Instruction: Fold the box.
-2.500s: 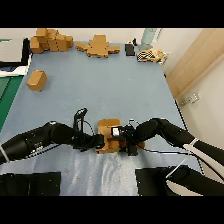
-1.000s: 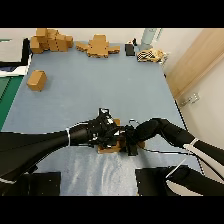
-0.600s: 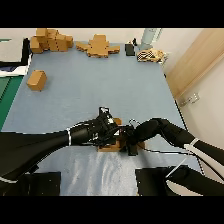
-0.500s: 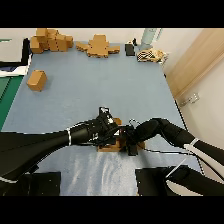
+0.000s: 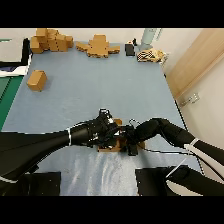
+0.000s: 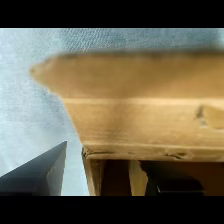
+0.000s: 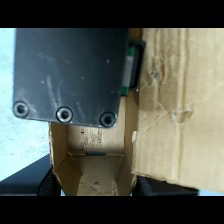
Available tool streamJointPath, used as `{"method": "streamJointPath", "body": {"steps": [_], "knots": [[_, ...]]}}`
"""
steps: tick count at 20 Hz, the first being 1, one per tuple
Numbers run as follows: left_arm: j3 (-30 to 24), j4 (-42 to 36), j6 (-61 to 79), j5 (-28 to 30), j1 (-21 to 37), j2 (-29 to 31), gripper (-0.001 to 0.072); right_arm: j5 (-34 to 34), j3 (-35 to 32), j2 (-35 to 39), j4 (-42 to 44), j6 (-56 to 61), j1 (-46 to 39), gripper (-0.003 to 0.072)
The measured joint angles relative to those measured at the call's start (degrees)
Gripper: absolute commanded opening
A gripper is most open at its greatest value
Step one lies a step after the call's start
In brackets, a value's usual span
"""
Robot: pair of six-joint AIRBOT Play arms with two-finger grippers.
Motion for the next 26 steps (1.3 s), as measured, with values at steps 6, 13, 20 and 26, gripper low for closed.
{"method": "streamJointPath", "body": {"steps": [6,13,20,26], "knots": [[0.04,-0.07,0.13,-1.64,1.42,1.25,0.0562,0.07,0.00,0.00,-0.04,0.02,0.02,0.0497],[0.04,-5.22,2.80,-3.10,5.49,2.62,0.0562,0.07,0.00,0.00,0.00,0.02,0.02,0.0497],[0.04,-18.05,11.08,-7.74,12.44,2.93,0.0561,0.04,0.02,0.00,0.02,0.02,0.02,0.0497],[0.07,-30.32,21.05,-10.38,22.77,3.61,0.0562,0.04,0.02,0.00,0.04,0.04,0.02,0.0498]]}}
